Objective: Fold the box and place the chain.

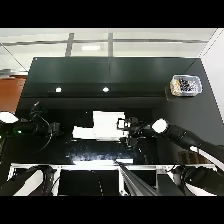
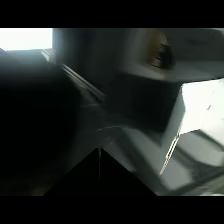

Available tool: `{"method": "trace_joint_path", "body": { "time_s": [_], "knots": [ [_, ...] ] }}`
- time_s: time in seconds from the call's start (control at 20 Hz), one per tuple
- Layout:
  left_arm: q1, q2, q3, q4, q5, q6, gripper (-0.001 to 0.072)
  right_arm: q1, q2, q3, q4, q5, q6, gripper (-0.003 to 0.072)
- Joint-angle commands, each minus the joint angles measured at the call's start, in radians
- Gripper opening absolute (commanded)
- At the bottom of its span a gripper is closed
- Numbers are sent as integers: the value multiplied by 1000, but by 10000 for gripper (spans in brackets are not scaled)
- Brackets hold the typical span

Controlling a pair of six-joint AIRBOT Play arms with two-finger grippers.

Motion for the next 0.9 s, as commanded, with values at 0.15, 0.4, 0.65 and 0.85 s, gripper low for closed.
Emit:
{"method": "trace_joint_path", "body": {
  "time_s": [0.15, 0.4, 0.65, 0.85],
  "knots": [
    [-58, -141, -57, -328, 74, 166, 33, 1, -1, 1, 0, 1, 0, 421],
    [-197, -174, -55, -330, 112, 224, 32, 1, -1, 1, 0, 1, 0, 421],
    [-235, -175, -47, -330, 139, 224, 239, 1, -1, 1, 0, 1, 0, 421],
    [-235, -175, 17, -311, 84, 224, 700, 1, -1, 1, 0, 1, 0, 421]
  ]
}}
